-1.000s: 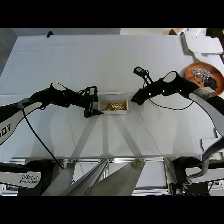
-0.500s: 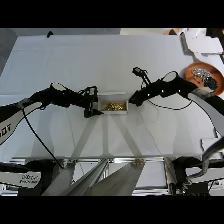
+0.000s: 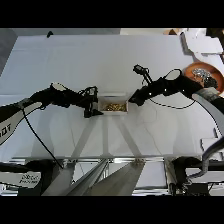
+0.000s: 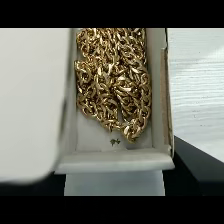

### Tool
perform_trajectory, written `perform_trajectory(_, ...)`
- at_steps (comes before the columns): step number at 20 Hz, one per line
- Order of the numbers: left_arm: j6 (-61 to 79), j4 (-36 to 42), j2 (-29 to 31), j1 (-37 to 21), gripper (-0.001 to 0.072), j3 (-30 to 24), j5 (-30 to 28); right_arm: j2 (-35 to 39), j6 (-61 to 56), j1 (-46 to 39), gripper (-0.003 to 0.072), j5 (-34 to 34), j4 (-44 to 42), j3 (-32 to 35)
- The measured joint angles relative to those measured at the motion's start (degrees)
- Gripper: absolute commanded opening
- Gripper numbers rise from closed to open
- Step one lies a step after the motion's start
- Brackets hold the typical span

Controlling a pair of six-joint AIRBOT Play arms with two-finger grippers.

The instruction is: Fold the box and place the chain.

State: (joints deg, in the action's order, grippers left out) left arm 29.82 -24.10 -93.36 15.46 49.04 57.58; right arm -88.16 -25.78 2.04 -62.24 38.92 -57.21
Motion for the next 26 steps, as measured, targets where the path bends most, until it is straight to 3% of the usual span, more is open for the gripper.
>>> perform_trajectory(7, 0.11, -0.04, 0.0, 0.0, 0.0276, 0.02, -0.07, 0.57, -2.78, 0.02, 0.001, 0.15, 3.21, 0.0)
perform_trajectory(19, 0.22, -0.17, 0.0, -0.02, 0.0276, 0.02, 0.13, 0.96, -2.08, 0.0, 0.001, -4.76, 0.48, 0.0)
perform_trajectory(26, 0.15, -0.11, 0.0, -0.02, 0.0276, 0.02, 0.09, 5.01, -2.73, 0.02, 0.001, -7.13, 0.0, 0.0)
